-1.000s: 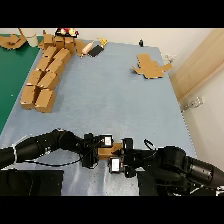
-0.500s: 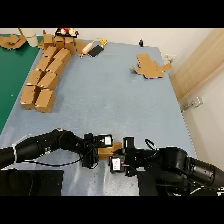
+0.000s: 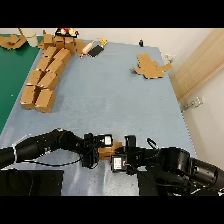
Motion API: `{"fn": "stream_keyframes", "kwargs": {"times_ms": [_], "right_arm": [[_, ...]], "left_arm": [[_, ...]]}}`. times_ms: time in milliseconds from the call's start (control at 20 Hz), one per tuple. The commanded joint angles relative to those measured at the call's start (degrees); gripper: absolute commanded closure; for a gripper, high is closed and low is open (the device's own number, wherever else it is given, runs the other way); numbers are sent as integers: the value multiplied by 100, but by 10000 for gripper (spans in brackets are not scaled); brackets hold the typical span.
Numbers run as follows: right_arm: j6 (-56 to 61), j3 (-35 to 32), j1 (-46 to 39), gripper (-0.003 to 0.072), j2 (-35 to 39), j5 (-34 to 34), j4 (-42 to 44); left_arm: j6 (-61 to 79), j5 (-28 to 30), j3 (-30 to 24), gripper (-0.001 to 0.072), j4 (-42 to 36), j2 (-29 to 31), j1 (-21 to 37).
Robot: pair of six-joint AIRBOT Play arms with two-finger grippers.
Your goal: Fold the box.
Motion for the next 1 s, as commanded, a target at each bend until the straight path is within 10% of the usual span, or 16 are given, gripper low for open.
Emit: {"fn": "stream_keyframes", "kwargs": {"times_ms": [0, 950], "right_arm": [[20, 0, 2, 582, -7, 28, 48], [166, 0, 297, 587, -243, -153, 402]], "left_arm": [[7, 0, 0, 328, 9, 4, -2], [7, 2, 0, 328, 9, 4, -2]]}}
